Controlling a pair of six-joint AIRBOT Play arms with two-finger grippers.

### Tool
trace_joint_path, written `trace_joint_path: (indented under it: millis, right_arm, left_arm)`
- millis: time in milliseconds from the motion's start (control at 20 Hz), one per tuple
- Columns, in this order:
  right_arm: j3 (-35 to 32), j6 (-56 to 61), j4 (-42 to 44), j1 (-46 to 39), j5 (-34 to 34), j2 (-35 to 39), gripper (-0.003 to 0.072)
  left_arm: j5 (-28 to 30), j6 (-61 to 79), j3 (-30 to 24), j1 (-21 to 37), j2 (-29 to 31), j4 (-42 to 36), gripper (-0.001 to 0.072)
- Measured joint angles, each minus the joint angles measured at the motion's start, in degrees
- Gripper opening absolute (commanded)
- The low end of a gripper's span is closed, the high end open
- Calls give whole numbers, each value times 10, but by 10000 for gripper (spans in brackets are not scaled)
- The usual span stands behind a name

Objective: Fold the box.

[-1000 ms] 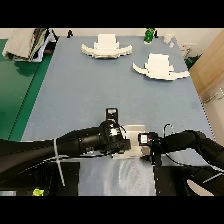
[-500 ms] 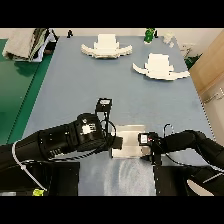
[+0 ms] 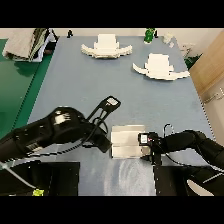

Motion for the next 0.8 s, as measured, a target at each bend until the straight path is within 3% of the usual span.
trace_joint_path:
  millis: [50,100,250,400,550,800]
  right_arm:
    - [0,0,0,0,0,0,599]
    - [0,0,0,0,0,0,599]
    - [0,0,0,0,0,0,599]
    - [0,0,0,0,0,0,599]
    - [0,0,0,0,0,0,599]
    - [0,0,0,0,0,0,599]
  left_arm:
    - [24,71,-33,22,30,-17,461]
    - [46,146,-67,42,60,-37,692]
    - [123,330,-163,85,126,-102,709]
    - [195,474,-235,104,145,-185,708]
    - [237,593,-274,111,118,-266,707]
    - [304,757,-292,114,31,-408,708]
